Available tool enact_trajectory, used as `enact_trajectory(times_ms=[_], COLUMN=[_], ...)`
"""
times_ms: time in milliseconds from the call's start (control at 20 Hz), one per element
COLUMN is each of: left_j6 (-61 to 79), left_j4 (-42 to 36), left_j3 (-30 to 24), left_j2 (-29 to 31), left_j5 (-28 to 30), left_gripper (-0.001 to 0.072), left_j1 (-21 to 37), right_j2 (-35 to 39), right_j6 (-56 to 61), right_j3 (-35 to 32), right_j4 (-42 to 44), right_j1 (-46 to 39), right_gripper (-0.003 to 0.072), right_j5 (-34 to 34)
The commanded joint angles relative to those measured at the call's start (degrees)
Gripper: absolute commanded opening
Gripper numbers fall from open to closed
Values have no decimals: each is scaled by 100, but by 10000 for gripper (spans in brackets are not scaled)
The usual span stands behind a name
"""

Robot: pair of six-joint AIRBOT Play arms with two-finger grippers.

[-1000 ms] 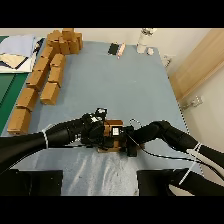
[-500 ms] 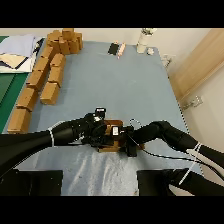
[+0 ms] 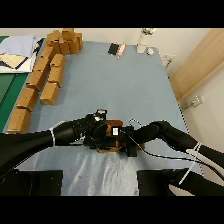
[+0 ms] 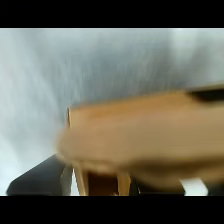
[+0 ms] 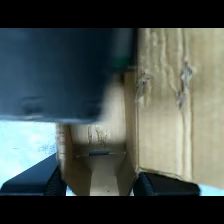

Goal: Fold the box.

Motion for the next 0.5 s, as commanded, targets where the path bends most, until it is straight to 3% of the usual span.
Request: enact_trajectory(times_ms=[0, 450], left_j6=[4, 4], left_j4=[-68, -262], left_j3=[42, 105], left_j2=[79, 529], left_j5=[-17, -442], left_gripper=[381, 380], left_j1=[17, 568], right_j2=[7, 4], right_j6=[9, 9], right_j3=[0, 0], right_j4=[4, 4], right_j1=[0, 0], right_gripper=[449, 449], right_j5=[-4, -4])
